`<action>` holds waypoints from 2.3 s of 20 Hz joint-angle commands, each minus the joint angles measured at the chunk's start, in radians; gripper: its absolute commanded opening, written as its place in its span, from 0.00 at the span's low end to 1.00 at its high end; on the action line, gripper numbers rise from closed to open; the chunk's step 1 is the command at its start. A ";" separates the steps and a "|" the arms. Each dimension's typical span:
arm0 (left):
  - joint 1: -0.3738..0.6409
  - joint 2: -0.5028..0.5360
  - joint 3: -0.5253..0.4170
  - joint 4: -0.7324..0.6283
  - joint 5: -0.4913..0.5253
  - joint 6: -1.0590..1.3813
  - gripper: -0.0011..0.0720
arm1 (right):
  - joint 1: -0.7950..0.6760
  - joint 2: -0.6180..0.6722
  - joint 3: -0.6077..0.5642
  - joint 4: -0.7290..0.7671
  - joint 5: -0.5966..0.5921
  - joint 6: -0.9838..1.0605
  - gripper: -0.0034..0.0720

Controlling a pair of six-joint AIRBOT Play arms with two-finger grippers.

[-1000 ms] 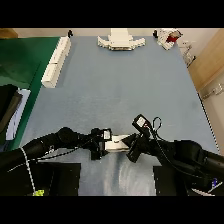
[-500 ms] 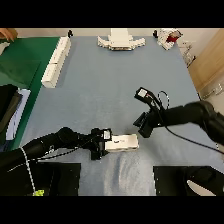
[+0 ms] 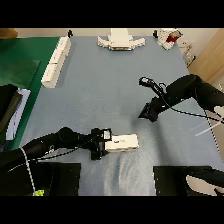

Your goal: Fold the box.

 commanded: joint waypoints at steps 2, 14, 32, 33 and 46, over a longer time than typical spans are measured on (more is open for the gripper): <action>0.000 0.001 0.001 0.000 0.000 0.000 0.74 | -0.018 -0.025 0.012 0.002 -0.018 0.035 0.05; 0.000 0.001 0.001 0.000 0.000 0.000 0.74 | -0.018 -0.026 0.012 -0.006 -0.018 0.035 0.05; 0.576 0.355 0.010 0.682 -0.173 -0.885 0.74 | -0.018 -0.026 0.012 -0.006 -0.018 0.035 0.05; 0.679 0.354 0.010 0.685 -0.174 -0.883 0.74 | -0.018 -0.026 0.012 -0.006 -0.018 0.035 0.05; 1.176 -0.102 0.300 0.672 -0.023 -0.758 0.74 | -0.018 -0.026 0.012 -0.007 -0.018 0.035 0.05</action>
